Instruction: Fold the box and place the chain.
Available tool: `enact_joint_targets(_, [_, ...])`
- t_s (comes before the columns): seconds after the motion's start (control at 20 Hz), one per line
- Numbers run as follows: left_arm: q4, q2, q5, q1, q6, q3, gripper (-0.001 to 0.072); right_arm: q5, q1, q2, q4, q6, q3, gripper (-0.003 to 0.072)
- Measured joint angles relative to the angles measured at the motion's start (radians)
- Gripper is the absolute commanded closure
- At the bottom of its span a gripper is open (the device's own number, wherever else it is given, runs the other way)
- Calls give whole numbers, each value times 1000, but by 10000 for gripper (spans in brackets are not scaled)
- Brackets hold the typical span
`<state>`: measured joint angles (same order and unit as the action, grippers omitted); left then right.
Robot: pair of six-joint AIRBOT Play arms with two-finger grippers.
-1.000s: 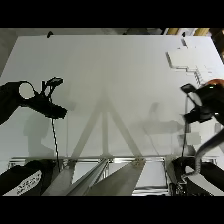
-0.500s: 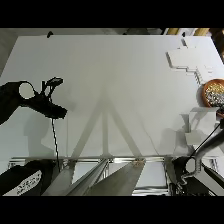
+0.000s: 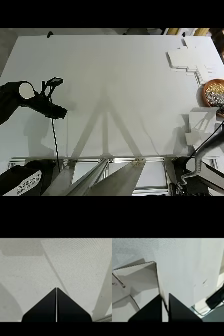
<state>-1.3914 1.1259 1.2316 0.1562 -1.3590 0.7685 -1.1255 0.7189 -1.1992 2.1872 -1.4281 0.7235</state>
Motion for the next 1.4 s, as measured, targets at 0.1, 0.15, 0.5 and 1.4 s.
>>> enact_joint_targets(0.1, [0, 0, 0, 0, 0, 0, 698, -19, -2, -6, -7, -8, 0, 670])
enact_joint_targets(0.15, [0, 0, 0, 0, 0, 0, 698, -34, -11, -4, -22, -9, 0, 670])
enact_joint_targets(0.5, [0, 0, 0, 0, 0, 0, 698, -89, -323, 156, -376, 34, -6, 671])
enact_joint_targets(1.4, [261, 39, -141, 1, 144, 0, 418, 97, -1110, 461, -698, -219, -244, 669])
